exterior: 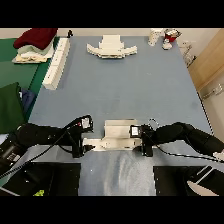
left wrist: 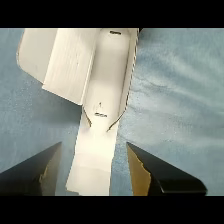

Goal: Fold the box.

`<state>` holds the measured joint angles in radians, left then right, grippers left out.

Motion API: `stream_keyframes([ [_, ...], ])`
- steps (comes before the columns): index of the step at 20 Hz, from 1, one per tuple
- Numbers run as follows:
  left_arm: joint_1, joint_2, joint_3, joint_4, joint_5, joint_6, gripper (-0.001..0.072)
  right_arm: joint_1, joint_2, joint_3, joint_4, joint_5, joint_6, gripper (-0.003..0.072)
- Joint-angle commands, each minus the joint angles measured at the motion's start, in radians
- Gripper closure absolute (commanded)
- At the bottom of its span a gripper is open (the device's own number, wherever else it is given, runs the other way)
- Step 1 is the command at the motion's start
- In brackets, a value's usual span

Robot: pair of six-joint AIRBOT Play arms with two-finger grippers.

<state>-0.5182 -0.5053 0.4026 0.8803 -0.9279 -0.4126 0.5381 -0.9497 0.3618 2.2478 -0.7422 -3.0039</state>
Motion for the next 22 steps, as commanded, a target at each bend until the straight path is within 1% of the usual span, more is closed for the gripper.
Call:
stream_keyframes([
  [1,0.000,-0.128,-0.013,-0.013,0.065,0.147,0.0096,0.000,0.000,0.000,0.000,0.000,0.000,0.0214],
  [4,0.000,-0.266,-0.013,-0.077,0.077,0.295,0.0097,0.000,0.000,0.000,0.000,0.000,0.000,0.0214],
  [6,0.000,-0.332,-0.013,-0.137,0.100,0.379,0.0098,0.000,0.000,0.000,0.000,0.000,0.000,0.0214],
  [9,-0.038,-0.380,-0.013,-0.198,0.143,0.450,0.0099,0.000,0.000,0.000,0.000,0.000,0.000,0.0215],
  [11,-0.061,-0.399,-0.013,-0.201,0.173,0.450,0.0127,0.000,0.000,0.000,0.000,0.000,0.000,0.0214],
  [15,-0.062,-0.436,-0.013,-0.212,0.240,0.450,0.0130,0.000,0.000,0.000,0.000,0.000,0.000,0.0215],
  [16,-0.062,-0.444,-0.012,-0.226,0.239,0.451,0.0281,0.000,0.000,0.000,0.000,0.000,0.000,0.0214],
  [17,-0.066,-0.448,-0.012,-0.235,0.237,0.451,0.0479,0.000,0.000,0.000,0.000,0.000,0.000,0.0214],
  [22,-0.118,-0.449,-0.012,-0.257,0.252,0.456,0.0485,0.000,0.000,0.000,0.000,0.000,0.000,0.0214],
])
